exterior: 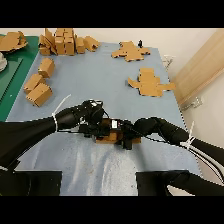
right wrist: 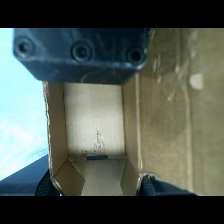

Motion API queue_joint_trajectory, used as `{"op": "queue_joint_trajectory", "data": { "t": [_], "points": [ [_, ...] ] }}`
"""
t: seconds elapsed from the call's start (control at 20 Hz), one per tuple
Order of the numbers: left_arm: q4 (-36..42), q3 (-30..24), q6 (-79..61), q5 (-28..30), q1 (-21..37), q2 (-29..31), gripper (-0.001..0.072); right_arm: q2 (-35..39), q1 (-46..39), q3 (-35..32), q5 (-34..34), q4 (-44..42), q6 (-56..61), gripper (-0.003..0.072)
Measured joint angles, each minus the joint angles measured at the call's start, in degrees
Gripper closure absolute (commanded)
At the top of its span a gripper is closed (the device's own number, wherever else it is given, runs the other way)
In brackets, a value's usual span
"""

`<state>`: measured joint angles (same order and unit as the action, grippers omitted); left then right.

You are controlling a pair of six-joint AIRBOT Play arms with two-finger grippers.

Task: Fold the box.

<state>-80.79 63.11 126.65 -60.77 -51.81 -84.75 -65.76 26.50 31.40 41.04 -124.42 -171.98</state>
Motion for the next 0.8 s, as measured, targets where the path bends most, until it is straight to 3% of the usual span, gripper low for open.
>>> {"op": "queue_joint_trajectory", "data": {
  "t": [0.25,0.3,0.4,0.8],
  "points": [
    [-0.3,0.0,0.0,0.9,0.0,-0.9,0.0330,0.0,0.0,0.0,0.0,0.0,0.0,0.0146],
    [-0.3,0.0,0.0,1.0,0.0,-1.0,0.0370,0.0,0.0,0.0,0.0,0.0,0.0,0.0146],
    [-0.3,0.0,0.0,1.2,0.0,-1.2,0.0687,0.0,0.0,0.0,0.0,0.0,0.0,0.0146],
    [0.5,0.0,0.0,1.4,0.0,-1.4,0.0696,0.0,0.0,0.0,0.0,0.0,0.0,0.0146]
  ]
}}
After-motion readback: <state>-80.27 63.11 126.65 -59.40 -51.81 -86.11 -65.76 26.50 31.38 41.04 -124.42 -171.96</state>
